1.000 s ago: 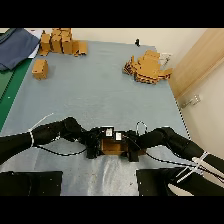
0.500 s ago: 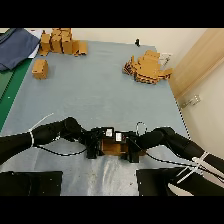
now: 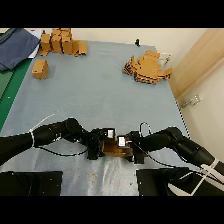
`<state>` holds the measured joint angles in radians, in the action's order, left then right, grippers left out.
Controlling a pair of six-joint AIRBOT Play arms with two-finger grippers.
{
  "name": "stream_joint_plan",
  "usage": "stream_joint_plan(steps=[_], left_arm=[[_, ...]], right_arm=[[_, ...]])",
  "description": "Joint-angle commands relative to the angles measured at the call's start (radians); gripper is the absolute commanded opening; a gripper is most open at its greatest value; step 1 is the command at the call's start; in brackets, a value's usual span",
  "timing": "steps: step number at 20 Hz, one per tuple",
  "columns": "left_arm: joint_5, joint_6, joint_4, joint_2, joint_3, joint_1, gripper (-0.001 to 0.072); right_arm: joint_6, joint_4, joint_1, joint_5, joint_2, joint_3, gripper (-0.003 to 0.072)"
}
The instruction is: Fold the box.
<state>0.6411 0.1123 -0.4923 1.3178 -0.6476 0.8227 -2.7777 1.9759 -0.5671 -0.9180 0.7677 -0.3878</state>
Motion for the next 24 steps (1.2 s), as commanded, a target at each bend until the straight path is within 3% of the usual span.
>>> stream_joint_plan(steps=[1, 5, 9, 12, 17, 24], left_arm=[[0.005, 0.003, -0.001, 0.000, 0.001, -0.002, 0.0355], [0.005, 0.003, -0.001, 0.000, 0.001, -0.002, 0.0355], [0.005, 0.003, -0.001, 0.000, 0.001, -0.002, 0.0355], [0.005, 0.003, -0.001, 0.000, 0.001, -0.002, 0.0355], [0.005, 0.003, -0.001, 0.000, 0.001, -0.002, 0.0355], [0.005, 0.003, -0.001, 0.000, 0.001, -0.002, 0.0355]], right_arm=[[0.082, -0.089, 0.000, -0.014, -0.039, 0.000, 0.0720], [0.228, -0.191, 0.000, -0.063, -0.061, -0.001, 0.0720], [0.472, -0.232, 0.000, -0.111, -0.176, -0.016, 0.0720], [0.685, -0.103, -0.001, -0.211, -0.282, -0.027, 0.0720], [0.739, 0.184, -0.001, -0.285, -0.413, -0.027, 0.0720], [1.207, 0.227, 0.000, -0.214, -0.456, -0.027, 0.0706]])
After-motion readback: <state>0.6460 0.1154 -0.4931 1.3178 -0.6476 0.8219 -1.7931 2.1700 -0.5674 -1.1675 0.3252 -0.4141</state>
